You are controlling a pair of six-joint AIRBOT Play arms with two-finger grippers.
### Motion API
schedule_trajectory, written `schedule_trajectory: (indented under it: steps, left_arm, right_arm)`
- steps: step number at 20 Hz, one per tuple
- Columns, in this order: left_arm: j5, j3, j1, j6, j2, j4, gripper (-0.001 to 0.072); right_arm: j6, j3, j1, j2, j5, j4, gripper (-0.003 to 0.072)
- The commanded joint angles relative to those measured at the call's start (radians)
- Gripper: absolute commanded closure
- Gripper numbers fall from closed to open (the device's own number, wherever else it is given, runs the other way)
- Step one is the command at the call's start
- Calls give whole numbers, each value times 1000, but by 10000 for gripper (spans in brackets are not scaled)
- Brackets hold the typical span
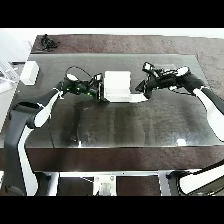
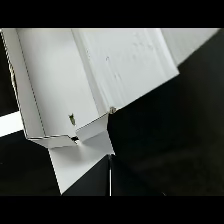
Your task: Fold the box and place the chain.
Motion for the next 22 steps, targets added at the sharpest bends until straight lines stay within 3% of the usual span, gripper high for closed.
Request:
schedule_trajectory:
  steps: [1, 4, 7, 13, 15, 22]
  left_arm:
    - [2, 0, 1, 0, 1, 0, 381]
    - [1, 0, 1, 0, 1, 0, 381]
    - [1, 0, 1, 0, 1, 0, 381]
    - [1, 0, 1, 0, 1, 0, 381]
    - [2, 0, 2, 0, 1, 0, 381]
    - [1, 0, 2, 0, 1, 0, 381]
  right_arm:
    - [238, 0, -30, 59, 3, -27, 686]
    - [620, -2, -100, 61, 4, -81, 686]
    - [815, -13, -189, 45, 6, -105, 686]
    - [909, -13, -249, -63, 111, -72, 686]
    - [906, -12, -223, -101, 111, -4, 686]
    - [905, 4, -60, -164, 117, 26, 686]
